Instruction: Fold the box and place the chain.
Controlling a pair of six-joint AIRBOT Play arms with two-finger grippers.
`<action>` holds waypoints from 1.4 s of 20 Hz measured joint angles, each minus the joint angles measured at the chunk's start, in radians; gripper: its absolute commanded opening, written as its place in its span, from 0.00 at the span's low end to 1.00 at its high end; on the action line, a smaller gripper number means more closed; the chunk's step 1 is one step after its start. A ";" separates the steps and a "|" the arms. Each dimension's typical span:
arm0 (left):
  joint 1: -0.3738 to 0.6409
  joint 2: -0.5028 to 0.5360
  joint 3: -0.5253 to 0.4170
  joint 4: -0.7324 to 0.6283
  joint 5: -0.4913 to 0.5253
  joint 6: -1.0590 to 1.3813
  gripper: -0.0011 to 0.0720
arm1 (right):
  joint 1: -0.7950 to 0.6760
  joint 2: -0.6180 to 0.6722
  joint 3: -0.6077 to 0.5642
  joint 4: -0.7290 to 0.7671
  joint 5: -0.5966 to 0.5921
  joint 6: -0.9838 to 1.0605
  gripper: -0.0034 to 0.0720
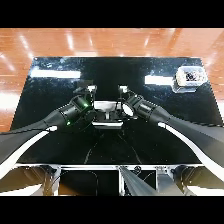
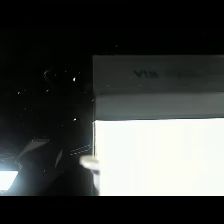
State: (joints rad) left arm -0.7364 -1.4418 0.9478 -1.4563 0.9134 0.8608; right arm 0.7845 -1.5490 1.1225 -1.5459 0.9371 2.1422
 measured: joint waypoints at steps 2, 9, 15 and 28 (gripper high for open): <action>0.000 0.000 0.000 0.000 0.000 0.000 0.05 | 0.000 -0.001 0.000 0.002 -0.001 -0.013 0.10; 0.000 0.000 -0.001 0.002 -0.005 0.004 0.05 | 0.000 -0.002 0.000 0.018 -0.009 -0.039 0.55; 0.000 0.000 -0.001 0.001 -0.013 0.004 0.05 | 0.001 -0.002 0.005 0.029 -0.008 -0.030 0.54; 0.000 0.000 -0.001 0.004 -0.004 0.003 0.05 | 0.000 -0.017 0.041 0.023 0.013 -0.014 0.36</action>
